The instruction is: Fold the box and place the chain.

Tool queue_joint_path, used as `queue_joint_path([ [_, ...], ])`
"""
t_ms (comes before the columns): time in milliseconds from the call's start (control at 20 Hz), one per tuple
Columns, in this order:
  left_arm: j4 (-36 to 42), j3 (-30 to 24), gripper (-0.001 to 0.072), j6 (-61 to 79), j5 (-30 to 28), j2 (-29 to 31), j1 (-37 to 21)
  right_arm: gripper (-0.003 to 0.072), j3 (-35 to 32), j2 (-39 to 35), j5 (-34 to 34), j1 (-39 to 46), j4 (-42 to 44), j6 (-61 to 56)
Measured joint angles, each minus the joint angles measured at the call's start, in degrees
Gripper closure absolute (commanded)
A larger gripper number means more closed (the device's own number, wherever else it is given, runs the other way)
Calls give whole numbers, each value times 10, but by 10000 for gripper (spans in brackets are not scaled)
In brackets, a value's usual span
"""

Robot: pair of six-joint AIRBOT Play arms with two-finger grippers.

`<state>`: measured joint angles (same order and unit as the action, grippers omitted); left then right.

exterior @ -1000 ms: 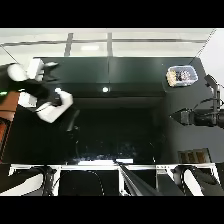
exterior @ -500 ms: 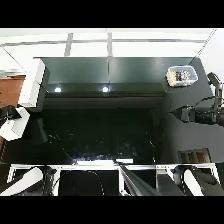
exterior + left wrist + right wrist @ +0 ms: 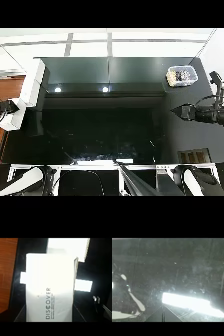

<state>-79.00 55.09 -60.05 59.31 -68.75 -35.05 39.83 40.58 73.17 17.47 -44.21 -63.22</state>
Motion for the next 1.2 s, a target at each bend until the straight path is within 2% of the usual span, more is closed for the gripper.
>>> queue_joint_path([
  [450, 42, 0, 432, 38, -6, -45, 7, 676, 0, 0, -2, 0, 0, -23],
  [500, 52, 0, 387, 43, -5, -49, 7, 677, 0, 0, -2, 0, 0, -24],
  [650, 75, 0, 1, 53, -9, -57, 12, 677, 0, 0, -2, 0, 0, -28],
  [1000, 74, 37, -3, 32, -22, -57, 41, 677, 0, 0, -2, 0, 1, -31],
  [1050, 74, 48, 24, 14, -20, -57, 48, 677, 0, 0, -4, -1, 3, -31],
  [1100, 74, 57, 155, -9, -18, -56, 55, 677, 0, 0, -9, -4, 4, -31],
  [1150, 74, 64, 388, -38, -19, -53, 62, 677, 0, 0, -20, -12, 5, -31],
  [1200, 74, 68, 569, -70, -22, -47, 72, 677, 0, 0, -35, -25, 7, -31],
])
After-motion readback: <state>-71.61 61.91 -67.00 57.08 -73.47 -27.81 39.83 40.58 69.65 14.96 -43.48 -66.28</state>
